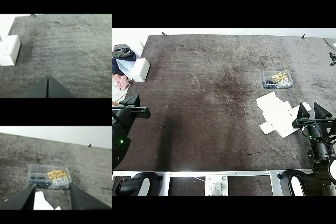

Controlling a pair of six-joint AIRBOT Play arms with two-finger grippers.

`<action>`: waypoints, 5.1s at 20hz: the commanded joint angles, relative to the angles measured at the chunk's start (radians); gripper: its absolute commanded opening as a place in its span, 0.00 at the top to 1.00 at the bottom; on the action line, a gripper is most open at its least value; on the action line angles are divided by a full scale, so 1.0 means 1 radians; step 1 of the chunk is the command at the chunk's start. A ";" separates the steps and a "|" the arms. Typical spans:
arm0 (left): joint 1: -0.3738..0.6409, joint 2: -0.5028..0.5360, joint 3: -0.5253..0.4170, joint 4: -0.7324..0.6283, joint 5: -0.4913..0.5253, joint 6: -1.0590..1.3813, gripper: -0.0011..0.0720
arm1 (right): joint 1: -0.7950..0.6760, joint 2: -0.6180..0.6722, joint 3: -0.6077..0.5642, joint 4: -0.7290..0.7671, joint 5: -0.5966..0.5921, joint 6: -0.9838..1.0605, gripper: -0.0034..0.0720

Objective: Fold the box and place the chain.

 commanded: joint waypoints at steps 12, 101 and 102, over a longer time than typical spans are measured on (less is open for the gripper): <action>0.000 0.001 -0.001 0.000 -0.002 0.000 0.97 | -0.003 -0.380 0.267 0.024 -0.059 0.041 0.30; 0.000 -0.486 0.288 -0.113 -0.486 0.127 0.20 | 0.315 -1.465 0.798 -0.116 0.478 0.616 0.94; 0.000 -0.563 0.339 -0.112 -0.525 0.114 0.20 | 0.316 -1.465 0.798 -0.086 0.486 0.592 0.94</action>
